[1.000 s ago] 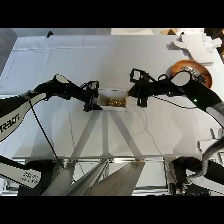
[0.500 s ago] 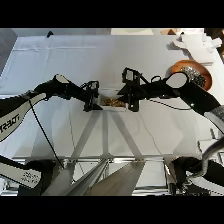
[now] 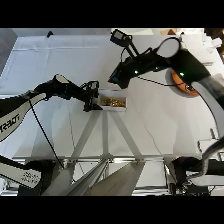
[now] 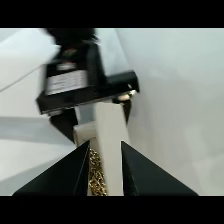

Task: Fold the box and place the chain.

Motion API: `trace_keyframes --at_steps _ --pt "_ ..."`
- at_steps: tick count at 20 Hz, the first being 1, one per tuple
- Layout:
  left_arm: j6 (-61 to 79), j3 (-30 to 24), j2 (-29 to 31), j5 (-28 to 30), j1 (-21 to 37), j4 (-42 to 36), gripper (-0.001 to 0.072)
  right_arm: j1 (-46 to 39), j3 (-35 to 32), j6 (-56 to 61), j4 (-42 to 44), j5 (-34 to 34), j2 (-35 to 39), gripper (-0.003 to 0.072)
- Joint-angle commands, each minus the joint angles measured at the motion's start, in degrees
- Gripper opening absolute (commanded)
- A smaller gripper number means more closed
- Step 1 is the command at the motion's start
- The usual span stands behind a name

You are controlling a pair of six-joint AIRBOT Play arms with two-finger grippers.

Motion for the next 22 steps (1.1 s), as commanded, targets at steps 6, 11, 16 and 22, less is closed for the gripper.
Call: trace_keyframes --at_steps 6,11,16,22 --pt "0.00 -0.02 0.00 0.02 0.02 0.00 0.0211 0.07 4.52 7.96 -11.10 12.48 -11.65 0.0218" --pt "0.00 -0.02 0.00 0.00 0.02 0.00 0.0211 0.39 4.52 3.56 -11.76 13.11 -11.65 0.0318" --pt "0.00 -0.02 0.00 0.02 0.00 0.00 0.0211 3.65 2.99 0.42 -15.80 8.15 -8.52 0.0318" --pt "0.00 -0.02 0.00 0.00 0.00 0.00 0.0211 7.15 -10.10 -7.13 -14.53 -9.84 1.95 0.0319"
